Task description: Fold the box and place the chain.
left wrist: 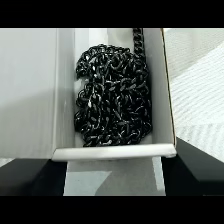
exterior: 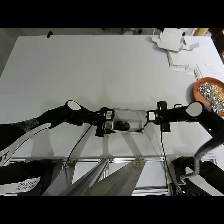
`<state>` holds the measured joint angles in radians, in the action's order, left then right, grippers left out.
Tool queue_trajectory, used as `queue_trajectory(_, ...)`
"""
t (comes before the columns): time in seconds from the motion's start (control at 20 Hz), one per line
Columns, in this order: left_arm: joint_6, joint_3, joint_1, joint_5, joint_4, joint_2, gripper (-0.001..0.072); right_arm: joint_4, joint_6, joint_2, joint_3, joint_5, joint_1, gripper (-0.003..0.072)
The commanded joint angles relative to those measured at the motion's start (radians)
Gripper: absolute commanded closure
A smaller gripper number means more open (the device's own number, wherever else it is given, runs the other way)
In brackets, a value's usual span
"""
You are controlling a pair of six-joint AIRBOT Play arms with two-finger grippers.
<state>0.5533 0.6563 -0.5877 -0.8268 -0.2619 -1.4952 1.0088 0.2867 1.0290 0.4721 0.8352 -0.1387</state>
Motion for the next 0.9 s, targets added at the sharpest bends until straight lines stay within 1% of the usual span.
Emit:
queue_trajectory(0.0, 0.0, 0.0, 0.0, 0.0, 0.0, 0.001, 0.0347, -0.02, 0.029, 0.077, -0.001, -0.032, 0.001, 0.0499)
queue_trajectory(0.45, 0.0, 0.0, 0.0, 0.0, 0.0, 0.001, 0.0347, 0.008, 0.029, 0.087, -0.001, -0.035, 0.001, 0.0514)
queue_trajectory(0.55, 0.0, 0.0, 0.0, 0.0, 0.0, 0.001, 0.0347, 0.01, 0.028, 0.087, -0.004, -0.035, 0.001, 0.0591)
queue_trajectory(0.6, 0.0, 0.0, 0.0, 0.0, 0.0, 0.001, 0.0347, 0.016, 0.022, 0.09, -0.004, -0.031, 0.001, 0.0591)
queue_trajectory(0.85, 0.0, 0.0, 0.0, 0.0, 0.0, 0.001, 0.0347, 0.058, -0.032, 0.092, -0.004, 0.05, 0.001, 0.0591)
